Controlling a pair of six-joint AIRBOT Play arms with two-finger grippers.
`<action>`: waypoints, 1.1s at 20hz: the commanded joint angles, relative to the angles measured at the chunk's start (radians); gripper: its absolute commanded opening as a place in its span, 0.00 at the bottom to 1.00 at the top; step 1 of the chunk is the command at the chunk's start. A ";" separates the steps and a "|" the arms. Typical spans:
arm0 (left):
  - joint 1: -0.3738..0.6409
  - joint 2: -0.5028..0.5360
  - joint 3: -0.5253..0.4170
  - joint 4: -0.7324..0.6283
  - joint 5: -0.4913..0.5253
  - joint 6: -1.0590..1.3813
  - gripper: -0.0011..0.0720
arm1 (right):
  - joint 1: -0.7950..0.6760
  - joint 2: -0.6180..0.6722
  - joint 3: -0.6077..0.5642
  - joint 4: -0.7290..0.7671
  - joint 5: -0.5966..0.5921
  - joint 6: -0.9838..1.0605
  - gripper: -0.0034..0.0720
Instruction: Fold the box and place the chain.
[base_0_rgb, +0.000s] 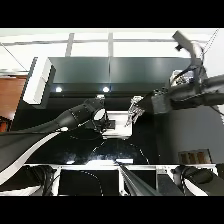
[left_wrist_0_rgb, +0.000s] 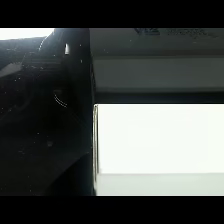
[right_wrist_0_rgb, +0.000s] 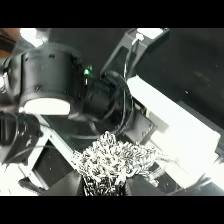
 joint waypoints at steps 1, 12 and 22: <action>0.000 -0.001 0.001 0.000 0.001 0.000 0.05 | 0.033 -0.012 -0.106 0.016 -0.117 0.001 0.06; 0.000 -0.001 0.001 0.000 0.001 0.000 0.05 | 0.116 -0.111 -0.288 0.026 -0.239 0.004 0.06; 0.000 -0.001 0.001 -0.001 0.001 0.000 0.05 | 0.138 -0.195 -0.288 -0.085 -0.238 0.044 0.65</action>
